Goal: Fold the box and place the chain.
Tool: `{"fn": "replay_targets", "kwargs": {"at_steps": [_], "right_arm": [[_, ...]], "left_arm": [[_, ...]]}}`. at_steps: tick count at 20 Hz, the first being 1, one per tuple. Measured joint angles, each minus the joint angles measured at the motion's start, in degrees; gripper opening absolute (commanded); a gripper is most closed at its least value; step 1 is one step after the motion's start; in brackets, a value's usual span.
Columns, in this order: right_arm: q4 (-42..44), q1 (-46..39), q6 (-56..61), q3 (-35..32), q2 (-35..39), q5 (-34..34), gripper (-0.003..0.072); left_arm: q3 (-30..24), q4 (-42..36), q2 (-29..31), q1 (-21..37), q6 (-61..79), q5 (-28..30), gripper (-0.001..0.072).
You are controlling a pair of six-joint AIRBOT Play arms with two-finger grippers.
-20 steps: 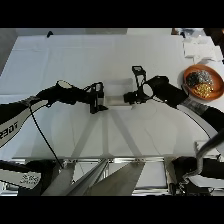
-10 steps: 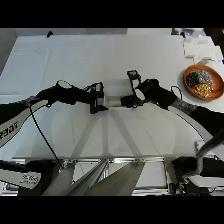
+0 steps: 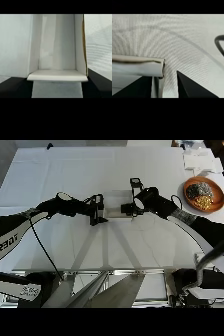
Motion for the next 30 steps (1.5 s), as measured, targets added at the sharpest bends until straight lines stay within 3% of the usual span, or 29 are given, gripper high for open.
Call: {"fn": "replay_targets", "kwargs": {"at_steps": [4, 7, 8, 12, 14, 21, 30], "right_arm": [[0.87, 0.02, 2.40, 0.13, -0.92, -1.33, 0.0307], [1.44, 0.15, 3.50, 0.22, -1.88, -1.95, 0.0028], [1.27, 0.20, 3.76, 0.22, -2.01, -1.81, 0.0014], [1.40, 0.28, 4.22, 0.24, -2.32, -1.81, 0.0033], [1.55, 0.28, 4.20, 0.20, -2.60, -2.80, 0.0306], [1.20, 0.31, 4.35, 0.22, 1.44, -2.16, 0.0309], [-4.66, -0.26, 2.21, 0.22, 15.21, 7.21, 0.0309]], "left_arm": [[-0.02, 0.00, 0.00, 0.00, 0.02, 0.00, 0.0215], [0.00, 0.00, 0.00, 0.00, 0.04, -0.02, 0.0215], [-0.02, 0.00, 0.00, 0.00, 0.04, -0.07, 0.0215], [0.00, -0.02, 0.00, 0.02, 0.02, -0.09, 0.0215], [-0.02, -0.02, 0.00, 0.00, -0.07, 0.04, 0.0215], [0.00, 0.00, 0.00, 0.02, 0.02, 0.02, 0.0215], [0.00, 0.00, 0.00, 0.02, 0.02, 0.00, 0.0215]]}}
